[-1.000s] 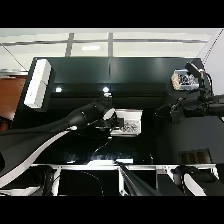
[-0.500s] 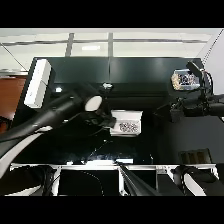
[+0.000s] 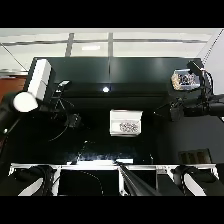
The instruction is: Fold the box and place the chain.
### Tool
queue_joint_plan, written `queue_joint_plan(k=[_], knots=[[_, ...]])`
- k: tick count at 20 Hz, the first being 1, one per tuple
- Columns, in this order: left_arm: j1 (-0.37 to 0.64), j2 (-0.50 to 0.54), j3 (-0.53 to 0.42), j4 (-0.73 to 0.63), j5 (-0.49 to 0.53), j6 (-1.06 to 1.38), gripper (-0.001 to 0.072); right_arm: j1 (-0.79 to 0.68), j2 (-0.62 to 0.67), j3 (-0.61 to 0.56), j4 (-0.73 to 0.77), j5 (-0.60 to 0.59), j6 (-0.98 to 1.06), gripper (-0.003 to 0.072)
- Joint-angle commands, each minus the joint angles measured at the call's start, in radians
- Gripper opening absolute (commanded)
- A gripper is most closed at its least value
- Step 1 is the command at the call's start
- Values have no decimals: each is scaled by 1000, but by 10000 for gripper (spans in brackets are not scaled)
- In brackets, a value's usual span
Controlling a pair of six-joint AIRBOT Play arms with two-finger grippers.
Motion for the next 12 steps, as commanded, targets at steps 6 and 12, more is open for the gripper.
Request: queue_joint_plan(k=[6, 12], knots=[[-14, -76, -259, -571, 271, 1492, 714, -2, 0, 0, -7, -2, 7, 441], [-114, -335, -132, -549, 303, 1654, 713, -2, 0, 0, -11, -27, 14, 441]])
